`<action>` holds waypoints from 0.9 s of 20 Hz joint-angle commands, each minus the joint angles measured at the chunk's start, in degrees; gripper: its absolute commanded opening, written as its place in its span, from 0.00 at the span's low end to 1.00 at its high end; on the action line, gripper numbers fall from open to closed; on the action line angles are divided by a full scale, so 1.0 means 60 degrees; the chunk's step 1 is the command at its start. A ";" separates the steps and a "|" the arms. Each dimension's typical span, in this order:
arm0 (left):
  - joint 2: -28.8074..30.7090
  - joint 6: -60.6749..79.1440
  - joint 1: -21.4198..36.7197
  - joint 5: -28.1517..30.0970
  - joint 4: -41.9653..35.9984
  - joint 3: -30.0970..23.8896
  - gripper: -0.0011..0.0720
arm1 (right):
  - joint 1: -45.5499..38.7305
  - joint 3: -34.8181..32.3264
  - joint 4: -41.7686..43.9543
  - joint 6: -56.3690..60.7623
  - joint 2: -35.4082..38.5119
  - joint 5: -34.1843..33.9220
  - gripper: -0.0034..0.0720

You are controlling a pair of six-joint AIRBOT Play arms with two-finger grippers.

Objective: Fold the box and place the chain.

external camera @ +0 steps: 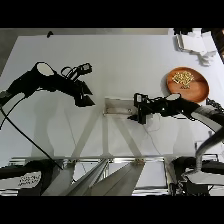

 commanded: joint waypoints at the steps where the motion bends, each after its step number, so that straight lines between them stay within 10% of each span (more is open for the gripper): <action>1: -0.0794 0.3679 0.0120 -0.0138 -0.1475 -0.0178 0.98 | 0.0004 0.0007 0.0004 0.0000 0.0004 0.0007 0.73; 18: -0.2018 0.5173 -0.0776 -0.0594 -0.2033 -0.0178 0.98 | 0.0004 0.0007 0.0004 0.0000 0.0004 0.0007 0.73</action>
